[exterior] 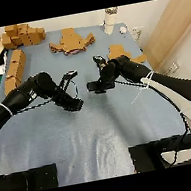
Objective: Fold the box.
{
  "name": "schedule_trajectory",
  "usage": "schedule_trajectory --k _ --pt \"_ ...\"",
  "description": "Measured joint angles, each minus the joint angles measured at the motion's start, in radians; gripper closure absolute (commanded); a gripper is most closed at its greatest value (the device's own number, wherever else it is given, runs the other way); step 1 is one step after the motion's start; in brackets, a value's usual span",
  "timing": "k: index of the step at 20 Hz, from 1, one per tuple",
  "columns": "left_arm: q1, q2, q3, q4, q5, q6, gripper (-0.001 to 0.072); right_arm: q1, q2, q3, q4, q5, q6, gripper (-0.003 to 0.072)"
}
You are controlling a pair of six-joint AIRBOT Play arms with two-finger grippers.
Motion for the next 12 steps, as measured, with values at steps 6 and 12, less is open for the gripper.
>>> schedule_trajectory --k 6,12 --pt "0.0 0.0 0.0 0.0 0.0 0.0 0.0699 -0.09 -0.014 0.067 -0.211 0.011 0.0 0.0511" --pt "0.0 0.0 0.0 0.0 0.0 0.0 0.0698 -0.555 -0.13 0.312 -0.263 -0.003 -0.097 0.019"
